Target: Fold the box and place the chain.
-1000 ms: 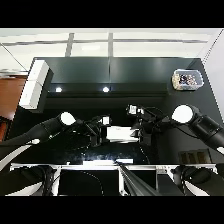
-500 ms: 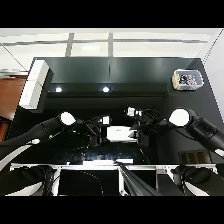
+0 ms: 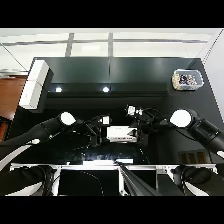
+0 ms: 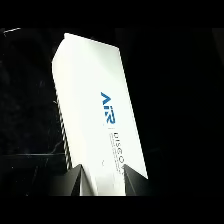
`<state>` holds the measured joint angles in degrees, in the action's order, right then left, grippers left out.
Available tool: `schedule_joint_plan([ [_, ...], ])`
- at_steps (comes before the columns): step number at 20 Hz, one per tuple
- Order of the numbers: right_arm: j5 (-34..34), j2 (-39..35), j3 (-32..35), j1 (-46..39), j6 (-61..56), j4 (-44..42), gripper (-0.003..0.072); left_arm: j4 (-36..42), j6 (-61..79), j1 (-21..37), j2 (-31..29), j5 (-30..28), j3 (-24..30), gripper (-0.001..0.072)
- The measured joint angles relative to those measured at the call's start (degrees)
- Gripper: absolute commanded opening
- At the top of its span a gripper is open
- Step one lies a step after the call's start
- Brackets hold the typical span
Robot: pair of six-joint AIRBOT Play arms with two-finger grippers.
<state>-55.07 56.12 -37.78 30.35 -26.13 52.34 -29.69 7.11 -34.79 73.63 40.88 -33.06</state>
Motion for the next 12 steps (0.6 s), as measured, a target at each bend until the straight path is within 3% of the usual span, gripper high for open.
schedule_joint_plan([
  [12, -1.77, -0.09, 0.0, 0.0, -0.02, 0.26, 0.017, 0.0, 0.02, 0.0, 0.0, 0.0, 0.0, 0.0481],
])
